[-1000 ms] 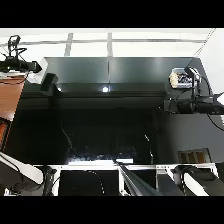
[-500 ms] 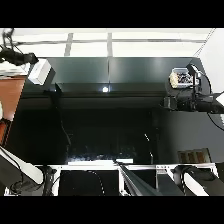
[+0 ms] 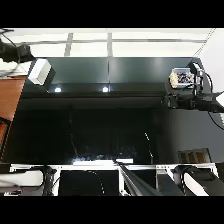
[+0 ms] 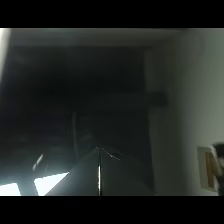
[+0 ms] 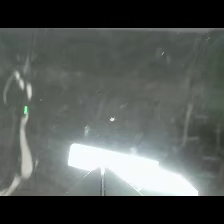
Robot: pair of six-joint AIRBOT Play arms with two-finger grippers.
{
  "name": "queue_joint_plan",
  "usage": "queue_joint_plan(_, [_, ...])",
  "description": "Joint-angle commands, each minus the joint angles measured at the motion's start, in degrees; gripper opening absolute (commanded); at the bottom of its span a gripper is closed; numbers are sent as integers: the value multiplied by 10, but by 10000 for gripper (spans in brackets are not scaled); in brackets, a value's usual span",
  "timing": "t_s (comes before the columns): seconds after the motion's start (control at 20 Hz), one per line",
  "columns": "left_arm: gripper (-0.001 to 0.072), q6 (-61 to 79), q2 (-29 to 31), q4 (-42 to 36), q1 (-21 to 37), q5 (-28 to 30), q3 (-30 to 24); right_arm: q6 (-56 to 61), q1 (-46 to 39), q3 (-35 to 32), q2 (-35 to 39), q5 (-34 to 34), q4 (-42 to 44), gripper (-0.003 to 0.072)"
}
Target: Fold the box and place the chain.
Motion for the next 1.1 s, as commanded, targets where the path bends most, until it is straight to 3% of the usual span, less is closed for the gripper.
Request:
queue_joint_plan(0.0, [23,66,213,-11,-77,199,-317,-1,15,0,0,-69,-50,11])
queue_joint_plan(0.1, [25,73,311,-10,-107,311,-481,-1,17,0,0,-105,-68,12])
queue_joint_plan(0.15, [25,62,344,-12,-108,331,-532,0,16,0,0,-105,-68,13])
queue_joint_plan(0.25, [26,64,377,-10,-106,318,-574,0,16,0,0,-105,-65,12])
queue_joint_plan(1.05, [27,62,380,-8,-106,309,-576,0,16,0,0,-105,-65,13])
